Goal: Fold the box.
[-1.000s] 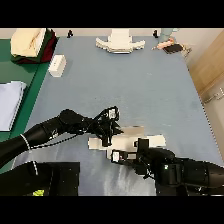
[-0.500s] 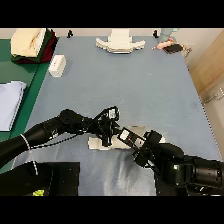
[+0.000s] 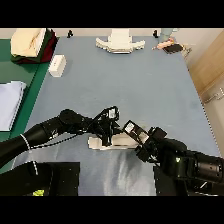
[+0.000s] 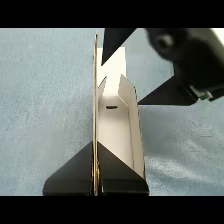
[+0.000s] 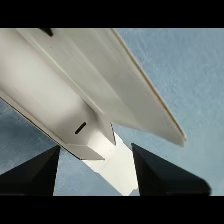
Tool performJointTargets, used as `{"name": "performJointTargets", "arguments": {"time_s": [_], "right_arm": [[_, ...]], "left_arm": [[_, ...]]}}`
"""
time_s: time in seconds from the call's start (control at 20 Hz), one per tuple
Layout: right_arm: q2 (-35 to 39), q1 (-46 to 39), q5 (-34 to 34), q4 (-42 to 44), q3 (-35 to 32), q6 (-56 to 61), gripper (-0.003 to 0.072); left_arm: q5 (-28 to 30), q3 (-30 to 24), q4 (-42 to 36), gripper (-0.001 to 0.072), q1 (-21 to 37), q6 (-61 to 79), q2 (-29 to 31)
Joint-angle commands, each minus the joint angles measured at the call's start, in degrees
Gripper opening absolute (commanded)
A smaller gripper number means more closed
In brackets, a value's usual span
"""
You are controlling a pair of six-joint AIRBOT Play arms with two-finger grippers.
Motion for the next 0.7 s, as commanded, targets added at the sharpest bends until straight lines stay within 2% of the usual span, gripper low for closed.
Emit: {"name": "performJointTargets", "arguments": {"time_s": [0.0,0.1,0.25,0.45,0.55,0.65], "right_arm": [[2.12,-6.21,-7.87,3.39,-1.70,-11.80,0.0720],[4.09,-12.72,-14.53,11.23,-3.96,-23.32,0.0720],[5.27,-24.90,-18.51,29.83,-5.92,-47.28,0.0720],[3.91,-42.38,-16.87,57.29,-7.13,-86.53,0.0720],[0.72,-49.46,-13.44,65.59,-7.10,-97.31,0.0720],[-1.66,-52.37,-13.03,68.76,-6.99,-99.78,0.0720]], "left_arm": [[0.00,0.02,0.02,0.0016,0.07,0.00,-0.02],[0.00,0.02,0.02,0.0016,0.07,0.00,-0.02],[-0.02,0.02,0.02,0.0016,0.07,0.00,-0.02],[0.00,0.02,0.02,0.0016,0.07,0.00,-0.02],[-0.04,0.02,0.02,0.0016,0.07,0.00,0.00],[-0.02,0.02,0.02,0.0016,0.07,0.00,-0.02]]}}
